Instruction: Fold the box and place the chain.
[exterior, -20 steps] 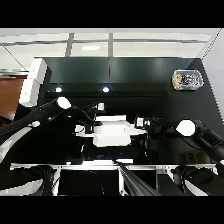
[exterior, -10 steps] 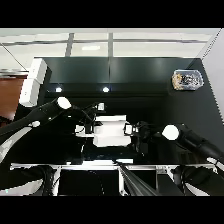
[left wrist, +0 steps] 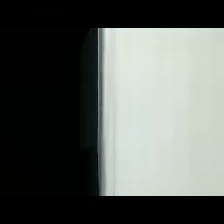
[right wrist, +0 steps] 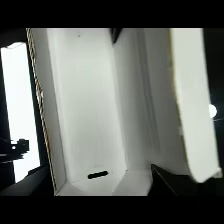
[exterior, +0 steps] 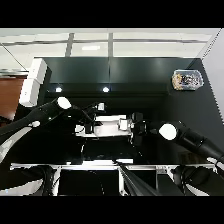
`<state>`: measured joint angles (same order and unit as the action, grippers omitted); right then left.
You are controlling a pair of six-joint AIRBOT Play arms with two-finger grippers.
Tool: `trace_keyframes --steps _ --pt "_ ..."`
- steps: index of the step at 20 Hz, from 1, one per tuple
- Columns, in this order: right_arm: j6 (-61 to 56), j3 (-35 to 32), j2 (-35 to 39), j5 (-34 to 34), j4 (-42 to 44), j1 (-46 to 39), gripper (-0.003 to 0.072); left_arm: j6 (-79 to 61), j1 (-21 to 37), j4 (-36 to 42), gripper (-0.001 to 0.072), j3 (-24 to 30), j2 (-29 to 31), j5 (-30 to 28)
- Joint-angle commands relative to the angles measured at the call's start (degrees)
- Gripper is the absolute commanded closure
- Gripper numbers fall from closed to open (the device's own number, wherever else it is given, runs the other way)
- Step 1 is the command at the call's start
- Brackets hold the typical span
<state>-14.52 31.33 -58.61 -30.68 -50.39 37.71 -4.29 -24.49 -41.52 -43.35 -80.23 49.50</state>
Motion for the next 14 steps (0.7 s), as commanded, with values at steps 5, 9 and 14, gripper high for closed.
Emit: trace_keyframes --steps 5,9,14 --pt "0.0 2.6 0.1 -3.6 0.0 -5.2 -0.0019 0.0 0.0 0.0 0.0675 0.0 0.0 0.2" --pt "3.5 2.6 -1.1 -4.1 5.1 -8.9 -0.0019 0.0 0.0 0.0 0.0674 0.0 0.0 0.2" --pt "24.2 2.6 -7.2 -10.1 19.9 -9.2 -0.0019 0.0 0.0 0.0 0.0674 0.0 0.0 0.2"
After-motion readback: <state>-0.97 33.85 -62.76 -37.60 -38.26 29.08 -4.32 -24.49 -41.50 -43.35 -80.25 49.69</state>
